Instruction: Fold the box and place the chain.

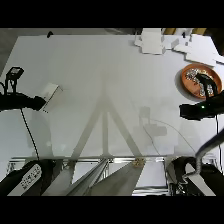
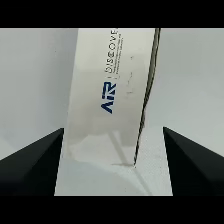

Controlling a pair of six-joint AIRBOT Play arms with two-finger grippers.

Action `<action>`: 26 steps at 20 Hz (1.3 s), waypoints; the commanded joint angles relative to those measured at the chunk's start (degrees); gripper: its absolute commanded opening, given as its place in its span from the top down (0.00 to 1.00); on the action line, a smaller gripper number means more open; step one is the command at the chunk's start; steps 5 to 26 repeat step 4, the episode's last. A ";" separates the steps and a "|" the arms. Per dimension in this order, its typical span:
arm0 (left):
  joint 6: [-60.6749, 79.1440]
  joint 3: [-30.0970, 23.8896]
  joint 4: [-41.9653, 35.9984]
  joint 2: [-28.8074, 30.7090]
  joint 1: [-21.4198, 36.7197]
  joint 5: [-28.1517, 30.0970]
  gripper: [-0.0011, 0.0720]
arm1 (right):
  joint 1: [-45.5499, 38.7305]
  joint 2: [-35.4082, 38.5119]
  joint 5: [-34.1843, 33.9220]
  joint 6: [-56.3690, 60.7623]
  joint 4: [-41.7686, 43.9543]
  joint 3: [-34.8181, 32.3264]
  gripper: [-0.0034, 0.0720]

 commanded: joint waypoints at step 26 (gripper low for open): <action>-0.59 0.04 -0.85 8.59 0.09 -0.57 0.03 | -0.02 -0.02 0.00 0.00 0.02 0.00 0.93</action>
